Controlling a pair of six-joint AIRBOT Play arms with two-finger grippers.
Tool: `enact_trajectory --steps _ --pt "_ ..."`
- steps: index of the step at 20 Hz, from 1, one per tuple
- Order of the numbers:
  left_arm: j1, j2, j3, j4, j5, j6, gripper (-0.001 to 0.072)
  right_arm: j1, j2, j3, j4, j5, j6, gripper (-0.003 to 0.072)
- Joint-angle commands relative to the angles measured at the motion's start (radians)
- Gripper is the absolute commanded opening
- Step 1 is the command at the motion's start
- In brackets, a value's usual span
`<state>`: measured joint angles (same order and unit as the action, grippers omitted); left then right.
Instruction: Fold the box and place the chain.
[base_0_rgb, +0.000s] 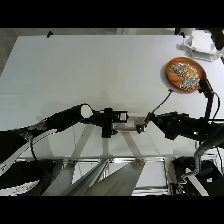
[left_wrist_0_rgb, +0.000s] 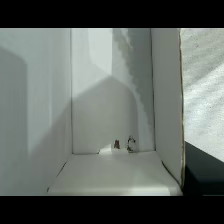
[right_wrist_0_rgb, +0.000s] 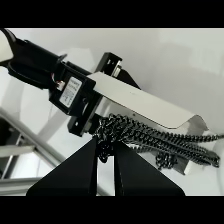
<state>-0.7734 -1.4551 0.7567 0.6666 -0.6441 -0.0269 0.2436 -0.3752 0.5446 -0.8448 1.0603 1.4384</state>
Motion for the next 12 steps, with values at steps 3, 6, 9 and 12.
enact_trajectory --steps 3,6,9,12 --pt "0.000 0.000 0.000 0.000 0.000 0.000 0.0321 0.111 -0.060 -0.064 -0.061 -0.093 0.032 0.0010" --pt "0.000 0.000 0.000 0.000 0.000 0.000 0.0321 0.144 -0.065 -0.088 -0.106 -0.093 0.062 0.0010" --pt "0.000 0.000 0.000 0.000 0.000 0.000 0.0321 0.171 -0.083 -0.098 -0.178 -0.101 0.105 0.0010" --pt "0.000 0.000 0.000 0.000 0.000 0.000 0.0321 0.215 -0.130 -0.153 -0.175 -0.174 0.107 0.0010"
